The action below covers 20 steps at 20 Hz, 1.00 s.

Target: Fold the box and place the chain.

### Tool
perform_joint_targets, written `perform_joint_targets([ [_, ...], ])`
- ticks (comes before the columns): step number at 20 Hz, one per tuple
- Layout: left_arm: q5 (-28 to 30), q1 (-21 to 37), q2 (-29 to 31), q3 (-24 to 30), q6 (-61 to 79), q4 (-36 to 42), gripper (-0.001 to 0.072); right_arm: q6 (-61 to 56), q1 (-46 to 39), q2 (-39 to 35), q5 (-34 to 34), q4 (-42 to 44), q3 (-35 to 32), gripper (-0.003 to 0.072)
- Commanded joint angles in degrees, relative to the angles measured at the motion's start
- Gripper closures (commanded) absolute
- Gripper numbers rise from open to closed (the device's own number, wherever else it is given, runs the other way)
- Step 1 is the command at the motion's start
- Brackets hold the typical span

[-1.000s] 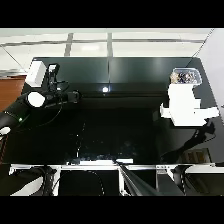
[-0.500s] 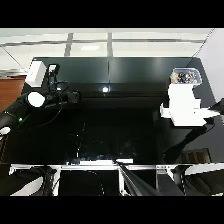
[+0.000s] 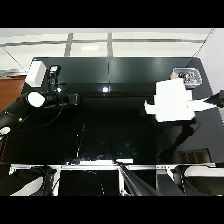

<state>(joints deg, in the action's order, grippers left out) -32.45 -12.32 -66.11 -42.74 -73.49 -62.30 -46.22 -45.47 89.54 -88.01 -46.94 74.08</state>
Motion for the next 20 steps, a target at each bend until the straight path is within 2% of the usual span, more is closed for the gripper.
perform_joint_targets([
  [1,-3.1,0.0,-0.02,-0.04,0.24,-0.02,0.0,2.64,5.86,-10.47,2.58,10.08,-11.74,0.068],
  [3,-3.69,0.0,-0.02,-0.04,0.22,0.15,0.0001,3.65,12.35,-18.12,11.21,12.31,-21.35,0.068],
  [7,-7.34,0.0,-0.02,-0.04,2.21,3.1,0.0001,3.58,31.69,-31.01,34.01,17.59,-40.63,0.068],
  [11,-9.46,0.11,-0.04,-0.07,6.32,8.5,0.0,3.65,49.96,-33.44,53.18,28.04,-52.0,0.0679],
  [13,-11.5,0.92,-0.46,-0.09,9.22,14.93,0.0001,3.63,57.51,-33.42,58.01,28.3,-53.05,0.0678],
  [16,-21.18,3.96,-5.25,-2.01,18.51,27.93,0.0001,3.52,62.9,-33.42,61.57,29.2,-53.02,0.0678],
  [20,-30.03,4.39,-15.02,-7.58,20.33,30.01,0.0001,3.43,63.1,-33.42,61.33,29.18,-53.02,0.0677],
])
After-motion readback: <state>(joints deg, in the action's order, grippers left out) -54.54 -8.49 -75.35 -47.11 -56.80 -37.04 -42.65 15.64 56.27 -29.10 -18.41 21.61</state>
